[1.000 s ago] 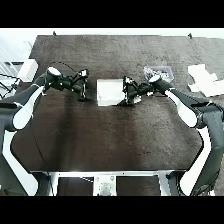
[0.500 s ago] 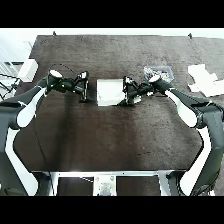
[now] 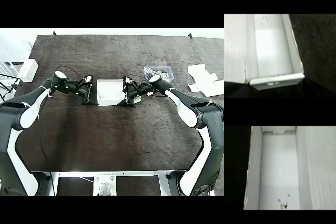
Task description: Fold the box and place the chain.
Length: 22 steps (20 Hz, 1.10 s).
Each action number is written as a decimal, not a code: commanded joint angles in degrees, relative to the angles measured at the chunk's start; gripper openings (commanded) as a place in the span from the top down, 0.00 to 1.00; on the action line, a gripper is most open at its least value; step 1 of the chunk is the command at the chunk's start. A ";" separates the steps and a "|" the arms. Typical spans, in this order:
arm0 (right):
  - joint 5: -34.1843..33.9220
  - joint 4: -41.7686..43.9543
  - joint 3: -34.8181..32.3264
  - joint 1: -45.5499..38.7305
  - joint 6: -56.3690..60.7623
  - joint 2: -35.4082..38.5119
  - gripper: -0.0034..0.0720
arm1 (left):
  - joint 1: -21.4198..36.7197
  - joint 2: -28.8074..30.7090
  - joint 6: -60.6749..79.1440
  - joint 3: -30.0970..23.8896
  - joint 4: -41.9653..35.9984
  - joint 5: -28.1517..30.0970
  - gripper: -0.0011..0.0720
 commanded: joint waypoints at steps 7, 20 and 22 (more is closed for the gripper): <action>0.02 0.02 0.00 0.07 0.00 0.00 0.18 | -0.87 -1.92 -2.62 -0.07 -0.37 0.63 0.00; 0.02 0.02 0.00 0.07 0.00 0.00 0.17 | -1.11 -2.73 -2.56 -0.07 -3.80 2.23 0.00; 0.02 0.02 0.00 0.07 0.00 0.00 0.17 | -1.22 -2.78 -2.54 -0.07 -3.37 2.25 0.00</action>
